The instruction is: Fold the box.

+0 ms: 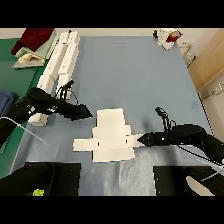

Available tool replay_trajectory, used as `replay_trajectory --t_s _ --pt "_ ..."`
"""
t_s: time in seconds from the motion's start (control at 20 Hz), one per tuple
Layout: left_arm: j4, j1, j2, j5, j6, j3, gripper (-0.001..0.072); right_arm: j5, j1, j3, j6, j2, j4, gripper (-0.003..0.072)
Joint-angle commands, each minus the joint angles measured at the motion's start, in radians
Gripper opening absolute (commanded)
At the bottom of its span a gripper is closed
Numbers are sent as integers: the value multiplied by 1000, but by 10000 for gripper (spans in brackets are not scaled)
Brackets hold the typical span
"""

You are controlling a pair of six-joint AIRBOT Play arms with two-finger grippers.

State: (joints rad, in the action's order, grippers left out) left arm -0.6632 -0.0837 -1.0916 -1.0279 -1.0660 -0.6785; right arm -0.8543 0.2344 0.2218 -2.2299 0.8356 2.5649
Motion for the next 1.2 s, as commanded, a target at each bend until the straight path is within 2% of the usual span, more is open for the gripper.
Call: replay_trajectory --t_s 0.0,0.3,0.6,0.75,0.85,0.95,1.15 --pt "29 27 -60 -59 43 -1 367 36 60 -1 -14 5 5 1" --pt "59 27 -187 -137 118 -1 350 37 60 3 -12 5 5 2" --pt "156 27 -303 -148 209 -6 350 34 60 22 -12 5 5 2" --pt "174 27 -336 -151 239 -7 349 35 60 24 -12 5 3 2" --pt "240 27 -350 -160 309 -7 349 38 60 24 -12 5 1 1" --pt "283 27 -364 -204 384 -22 349 38 60 24 -11 5 1 1" --pt "275 27 -412 -338 452 -78 348 37 60 24 -11 5 0 2"
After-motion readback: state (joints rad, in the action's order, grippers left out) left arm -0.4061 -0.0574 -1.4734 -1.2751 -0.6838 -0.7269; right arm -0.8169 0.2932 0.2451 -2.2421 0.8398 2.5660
